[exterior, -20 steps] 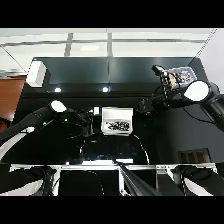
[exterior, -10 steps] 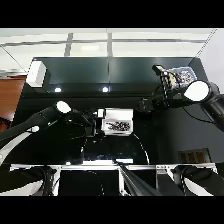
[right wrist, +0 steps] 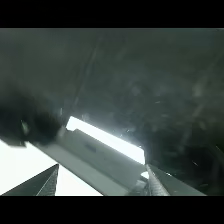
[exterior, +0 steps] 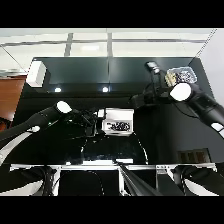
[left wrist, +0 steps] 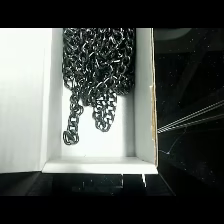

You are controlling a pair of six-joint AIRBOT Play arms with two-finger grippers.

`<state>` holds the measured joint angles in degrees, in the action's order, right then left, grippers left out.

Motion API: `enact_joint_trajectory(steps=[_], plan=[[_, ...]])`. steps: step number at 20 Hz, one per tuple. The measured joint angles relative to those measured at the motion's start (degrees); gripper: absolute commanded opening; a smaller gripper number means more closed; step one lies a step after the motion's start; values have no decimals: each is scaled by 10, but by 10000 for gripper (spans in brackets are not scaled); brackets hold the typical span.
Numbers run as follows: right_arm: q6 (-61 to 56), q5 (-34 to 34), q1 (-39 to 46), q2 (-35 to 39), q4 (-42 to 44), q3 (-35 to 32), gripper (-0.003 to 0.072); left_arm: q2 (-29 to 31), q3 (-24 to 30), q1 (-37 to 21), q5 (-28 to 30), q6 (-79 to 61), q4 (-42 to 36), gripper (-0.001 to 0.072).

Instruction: Fold the box and place the chain.

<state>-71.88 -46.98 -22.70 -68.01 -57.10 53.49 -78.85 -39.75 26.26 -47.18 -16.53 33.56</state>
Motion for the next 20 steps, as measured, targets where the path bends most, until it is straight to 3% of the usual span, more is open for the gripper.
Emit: enact_joint_trajectory(steps=[5, 10, 18, 19, 20], plan=[[197, -62, -33, -12, -1, 13, 589, 0, 0, 0, 0, 0, 0, 343], [262, -142, -53, -13, 0, 11, 589, 0, 0, 0, 0, 0, 0, 343], [335, -159, -68, -13, 2, 0, 588, 0, 0, 0, 0, 0, 0, 344], [338, -156, -69, -14, 1, 0, 541, 0, 0, 0, 0, 0, 0, 344], [340, -151, -69, -15, 1, -1, 327, 0, 0, 0, 0, 0, 0, 344]])
